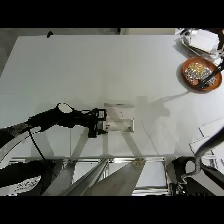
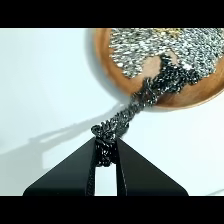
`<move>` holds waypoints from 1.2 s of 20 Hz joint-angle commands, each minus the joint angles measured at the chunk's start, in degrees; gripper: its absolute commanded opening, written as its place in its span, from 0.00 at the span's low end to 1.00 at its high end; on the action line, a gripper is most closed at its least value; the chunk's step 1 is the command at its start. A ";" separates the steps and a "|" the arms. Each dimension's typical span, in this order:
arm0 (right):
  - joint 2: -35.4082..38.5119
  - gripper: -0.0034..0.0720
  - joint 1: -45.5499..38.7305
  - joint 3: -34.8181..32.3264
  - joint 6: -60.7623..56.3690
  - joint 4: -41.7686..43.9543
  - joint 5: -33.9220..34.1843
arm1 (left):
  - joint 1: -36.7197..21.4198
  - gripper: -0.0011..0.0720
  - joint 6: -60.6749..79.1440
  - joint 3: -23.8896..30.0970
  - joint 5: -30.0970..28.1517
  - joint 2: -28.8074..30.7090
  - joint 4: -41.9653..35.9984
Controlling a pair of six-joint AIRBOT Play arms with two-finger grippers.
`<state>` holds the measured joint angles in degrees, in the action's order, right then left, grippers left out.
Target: Fold the box and place the chain.
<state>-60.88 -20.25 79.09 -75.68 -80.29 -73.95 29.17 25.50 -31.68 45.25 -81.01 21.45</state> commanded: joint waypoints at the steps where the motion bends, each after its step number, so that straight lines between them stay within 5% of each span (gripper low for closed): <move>1: 11.17 0.06 4.70 0.00 0.57 1.46 -7.69 | -0.02 0.30 0.02 0.02 -0.02 0.00 0.00; 9: 26.77 0.06 11.50 0.00 -1.55 14.71 -14.73 | -0.02 0.30 0.02 0.02 -0.02 0.00 0.00; 19: 30.03 0.06 12.81 -0.85 -4.00 28.11 -16.90 | -0.02 0.30 0.02 0.02 -0.02 0.00 0.00; 24: 32.68 0.06 12.81 -13.60 -2.08 34.34 -13.40 | -0.02 0.30 0.02 0.02 -0.02 0.00 0.00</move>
<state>-29.69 -7.51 71.85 -79.26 -50.02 -89.60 29.17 25.50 -31.68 45.25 -81.01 21.45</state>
